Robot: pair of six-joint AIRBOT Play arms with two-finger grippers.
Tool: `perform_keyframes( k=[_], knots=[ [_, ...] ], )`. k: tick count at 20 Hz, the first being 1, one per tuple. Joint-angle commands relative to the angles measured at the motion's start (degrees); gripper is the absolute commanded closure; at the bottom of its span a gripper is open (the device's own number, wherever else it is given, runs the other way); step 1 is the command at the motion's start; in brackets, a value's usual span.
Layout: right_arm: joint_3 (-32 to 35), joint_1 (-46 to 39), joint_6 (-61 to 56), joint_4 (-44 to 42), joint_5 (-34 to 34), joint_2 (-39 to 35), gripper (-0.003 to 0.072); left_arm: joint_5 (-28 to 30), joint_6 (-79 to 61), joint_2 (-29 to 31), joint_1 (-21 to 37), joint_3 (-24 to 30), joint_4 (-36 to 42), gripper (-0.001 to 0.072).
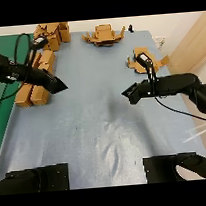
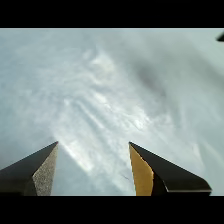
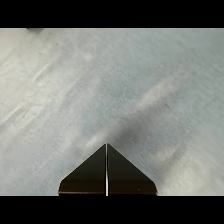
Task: Fold the box.
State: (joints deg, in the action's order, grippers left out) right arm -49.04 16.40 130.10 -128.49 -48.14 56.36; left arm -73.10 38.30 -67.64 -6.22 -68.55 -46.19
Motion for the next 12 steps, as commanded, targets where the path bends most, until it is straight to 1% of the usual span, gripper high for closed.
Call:
perform_keyframes(
  k=[1,3,5,9,12],
  knots=[
    [-3.1,0.1,0.9,-1.4,-2.7,2.3,0.0678,-2.1,1.6,0.2,-3.6,-0.1,1.0,0.0027],
    [-3.1,0.1,0.9,-0.5,-3.0,2.2,0.0678,-2.8,2.1,0.2,-4.3,-0.1,1.4,0.0027],
    [-3.1,0.1,0.9,-0.5,-3.0,2.3,0.0678,-5.4,2.1,0.2,-4.5,-0.1,2.3,0.0027],
    [-3.1,0.1,0.9,-0.5,-3.0,2.3,0.0677,-7.9,2.3,0.2,-4.5,-0.1,2.6,0.0027],
    [-3.1,0.1,0.9,-0.5,-3.0,2.3,0.0677,-8.4,2.3,0.2,-4.5,-0.1,2.6,0.0027]
  ],
)
